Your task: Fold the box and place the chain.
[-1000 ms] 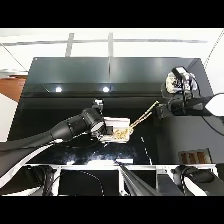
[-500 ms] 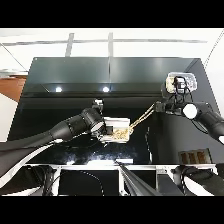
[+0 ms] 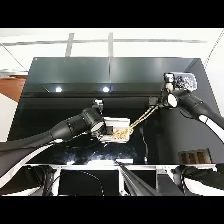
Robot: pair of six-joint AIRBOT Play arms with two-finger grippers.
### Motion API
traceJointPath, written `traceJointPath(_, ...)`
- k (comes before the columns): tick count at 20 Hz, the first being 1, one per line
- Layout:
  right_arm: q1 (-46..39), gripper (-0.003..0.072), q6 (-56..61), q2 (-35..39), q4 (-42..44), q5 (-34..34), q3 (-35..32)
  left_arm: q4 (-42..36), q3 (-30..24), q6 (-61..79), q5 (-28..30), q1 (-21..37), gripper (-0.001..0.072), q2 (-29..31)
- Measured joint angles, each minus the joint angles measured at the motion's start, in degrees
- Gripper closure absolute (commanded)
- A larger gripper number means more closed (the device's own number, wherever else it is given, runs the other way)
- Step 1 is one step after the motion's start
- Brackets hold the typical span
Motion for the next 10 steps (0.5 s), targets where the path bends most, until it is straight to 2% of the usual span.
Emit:
traceJointPath(7, 1.86, 0.0114, 2.19, -3.32, -1.7, 3.26, 2.8, 0.0, 0.0, 0.0, 0.0, 0.0, 0.0676, 0.0)
traceJointPath(9, 2.38, 0.027, 2.34, -3.85, -1.77, 3.19, 3.13, -0.02, 0.0, -0.02, 0.02, 0.0, 0.0676, 0.0)
traceJointPath(10, 2.58, 0.0273, 2.36, -4.02, -1.81, 3.34, 3.21, -0.02, 0.0, 0.0, 0.02, 0.0, 0.0676, 0.0)
